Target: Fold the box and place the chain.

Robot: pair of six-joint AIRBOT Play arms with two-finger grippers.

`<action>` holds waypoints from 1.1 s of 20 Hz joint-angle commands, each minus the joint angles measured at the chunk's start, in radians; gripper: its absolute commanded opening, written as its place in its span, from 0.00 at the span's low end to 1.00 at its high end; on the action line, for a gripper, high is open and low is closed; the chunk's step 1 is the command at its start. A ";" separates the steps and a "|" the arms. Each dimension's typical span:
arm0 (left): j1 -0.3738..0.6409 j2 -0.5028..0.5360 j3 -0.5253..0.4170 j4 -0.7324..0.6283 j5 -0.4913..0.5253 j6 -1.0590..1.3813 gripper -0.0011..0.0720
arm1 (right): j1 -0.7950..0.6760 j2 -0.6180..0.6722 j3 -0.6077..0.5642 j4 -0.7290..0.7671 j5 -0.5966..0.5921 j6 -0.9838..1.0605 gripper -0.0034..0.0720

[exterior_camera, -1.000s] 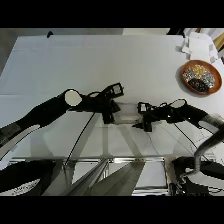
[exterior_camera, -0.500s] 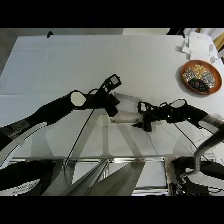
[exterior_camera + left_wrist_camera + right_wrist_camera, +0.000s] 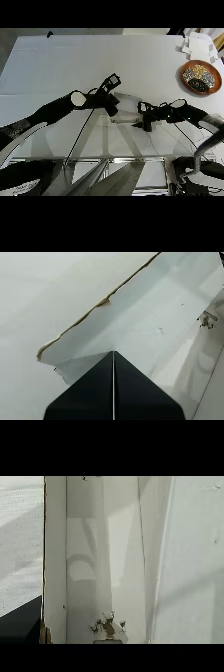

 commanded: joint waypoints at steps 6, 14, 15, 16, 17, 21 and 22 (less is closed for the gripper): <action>-0.001 0.058 0.000 0.007 -0.061 0.008 0.02 | 0.000 0.000 0.000 0.000 0.000 0.000 0.44; 0.000 0.164 0.000 0.026 -0.084 0.043 0.02 | 0.000 0.000 0.000 0.000 0.000 0.000 0.44; 0.001 0.171 0.000 0.026 -0.079 0.052 0.02 | 0.000 0.000 0.000 0.000 0.000 0.000 0.44; 0.001 0.170 0.000 0.026 -0.069 0.052 0.02 | 0.000 0.000 0.000 0.000 0.000 0.000 0.44; 0.001 0.164 0.000 0.026 -0.067 0.052 0.02 | 0.000 0.000 0.000 0.000 0.000 0.000 0.44; 0.001 0.102 0.000 0.026 -0.066 0.052 0.02 | 0.000 0.000 0.000 0.000 0.000 0.000 0.44; 0.001 0.081 0.000 0.026 -0.066 0.052 0.02 | 0.000 0.000 0.000 0.000 0.000 0.000 0.44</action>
